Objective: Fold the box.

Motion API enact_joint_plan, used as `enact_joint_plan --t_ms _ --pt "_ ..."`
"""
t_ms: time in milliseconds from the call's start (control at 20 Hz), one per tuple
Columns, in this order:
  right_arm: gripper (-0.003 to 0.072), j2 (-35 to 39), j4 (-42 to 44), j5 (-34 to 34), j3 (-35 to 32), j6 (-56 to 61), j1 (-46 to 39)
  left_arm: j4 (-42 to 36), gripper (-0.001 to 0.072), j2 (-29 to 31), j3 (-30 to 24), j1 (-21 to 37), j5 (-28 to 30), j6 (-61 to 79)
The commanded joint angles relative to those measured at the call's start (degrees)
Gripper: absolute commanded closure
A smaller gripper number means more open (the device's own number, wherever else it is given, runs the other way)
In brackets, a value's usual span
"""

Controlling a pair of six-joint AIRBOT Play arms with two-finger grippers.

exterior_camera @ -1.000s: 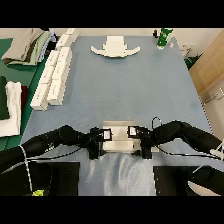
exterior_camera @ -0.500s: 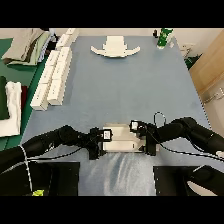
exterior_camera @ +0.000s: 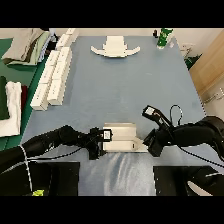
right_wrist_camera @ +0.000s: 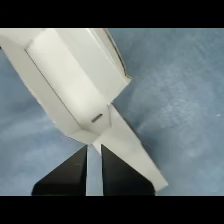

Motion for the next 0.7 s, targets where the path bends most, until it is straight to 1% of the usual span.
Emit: enact_joint_plan --t_ms 0,50,150,300,350,500,650 --pt "0.0549 -0.3 16.6 4.2 0.7 15.2 0.3 0.0 0.0183 0.0 0.0 0.0 0.0 0.0" --pt "0.0549 -2.6 19.4 7.3 0.7 16.0 1.2 0.0 0.0183 0.0 0.0 0.0 0.0 0.0" --pt "0.0549 -8.7 22.2 13.3 0.9 17.2 3.7 0.0 0.0183 0.0 0.0 0.0 0.0 0.0" --pt "0.0557 -18.4 22.0 20.3 3.7 17.2 5.2 0.0 0.0183 0.0 0.0 0.0 0.0 0.0" --pt "0.0607 -21.5 21.5 22.0 5.1 17.2 4.9 0.0 0.0183 0.0 0.0 0.0 0.0 0.0" --pt "0.0607 -29.0 19.9 23.0 8.8 17.2 4.9 0.0 0.0183 0.0 0.0 0.0 0.0 0.0" --pt "0.0607 -35.1 20.0 22.8 9.3 17.2 5.0 0.0 0.0183 0.0 0.0 0.0 0.0 0.0"
